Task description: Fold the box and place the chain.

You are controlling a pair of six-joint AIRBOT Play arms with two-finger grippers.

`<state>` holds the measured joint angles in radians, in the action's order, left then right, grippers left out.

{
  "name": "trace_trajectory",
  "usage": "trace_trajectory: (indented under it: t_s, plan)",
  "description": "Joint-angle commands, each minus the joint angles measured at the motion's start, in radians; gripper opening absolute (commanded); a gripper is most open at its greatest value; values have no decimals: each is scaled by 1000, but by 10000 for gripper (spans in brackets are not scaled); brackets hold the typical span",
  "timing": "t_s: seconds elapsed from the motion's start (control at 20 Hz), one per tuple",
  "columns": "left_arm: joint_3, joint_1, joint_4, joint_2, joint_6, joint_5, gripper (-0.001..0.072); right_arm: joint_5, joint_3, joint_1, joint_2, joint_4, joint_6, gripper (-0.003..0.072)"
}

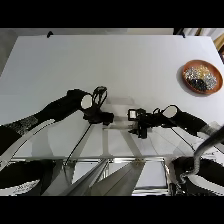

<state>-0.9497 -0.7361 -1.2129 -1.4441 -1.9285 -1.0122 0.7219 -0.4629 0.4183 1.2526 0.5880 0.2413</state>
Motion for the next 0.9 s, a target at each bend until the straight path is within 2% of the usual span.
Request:
trace_trajectory:
  t_s: [0.0, 0.25, 0.3, 0.4, 0.45, 0.5, 0.55, 0.65, 0.7, 0.8, 0.85]
  plan:
    - [-2, -16, -43, -1, -74, -2, 330, 0, -1, 0, -1, 0, 0, 301]
    - [-37, -21, -100, -33, -97, -67, 327, 0, -1, 0, -1, 0, 0, 301]
    - [-49, -28, -110, -48, -100, -85, 257, 0, -1, 0, -1, 0, 0, 301]
    - [-61, -48, -112, -74, -107, -86, 202, 0, -1, 0, -1, 0, 0, 301]
    - [-62, -57, -113, -84, -119, -82, 201, 0, -1, 0, -1, 0, 0, 301]
    - [-62, -65, -115, -92, -119, -82, 153, 0, 0, 0, -1, 0, 0, 301]
    - [-62, -71, -125, -97, -119, -84, 74, 0, -1, 0, -1, 0, 0, 301]
    - [-63, -79, -140, -98, -122, -91, 53, 0, -1, 0, -1, 0, 0, 301]
    - [-63, -81, -145, -98, -128, -92, 6, 0, -1, 0, -1, 0, 0, 301]
    - [-63, -81, -150, -98, -148, -91, 10, 0, -1, 0, -1, 0, 0, 301]
    - [-63, -81, -150, -98, -148, -91, 53, 0, -1, 0, -1, 0, 0, 301]
